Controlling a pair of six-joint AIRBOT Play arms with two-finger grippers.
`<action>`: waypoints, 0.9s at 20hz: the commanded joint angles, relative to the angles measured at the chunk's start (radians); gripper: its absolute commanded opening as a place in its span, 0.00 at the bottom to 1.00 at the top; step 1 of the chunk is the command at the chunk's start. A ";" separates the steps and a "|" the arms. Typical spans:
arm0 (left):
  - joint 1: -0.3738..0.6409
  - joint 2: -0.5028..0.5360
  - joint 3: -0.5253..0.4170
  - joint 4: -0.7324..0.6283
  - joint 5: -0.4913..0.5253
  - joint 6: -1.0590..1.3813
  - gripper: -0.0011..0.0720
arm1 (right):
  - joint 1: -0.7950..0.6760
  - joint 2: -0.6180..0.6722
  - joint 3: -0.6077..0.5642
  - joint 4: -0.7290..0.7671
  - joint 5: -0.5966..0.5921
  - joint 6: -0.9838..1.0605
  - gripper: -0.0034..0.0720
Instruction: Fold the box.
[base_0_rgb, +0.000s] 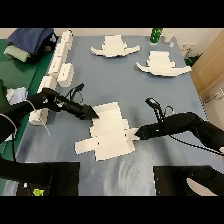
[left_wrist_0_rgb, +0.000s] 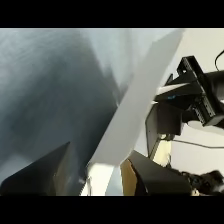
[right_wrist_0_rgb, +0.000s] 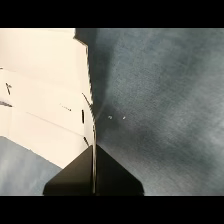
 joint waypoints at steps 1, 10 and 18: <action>-0.084 -0.069 0.076 0.002 -0.041 0.048 0.64 | 0.002 0.001 0.000 0.000 0.005 0.008 0.04; -0.089 -0.076 0.098 0.045 -0.111 0.105 0.03 | 0.002 0.001 0.000 -0.006 0.005 0.008 0.04; -0.089 -0.074 0.129 0.031 -0.106 0.274 0.03 | 0.001 0.001 0.001 -0.188 0.098 0.016 0.07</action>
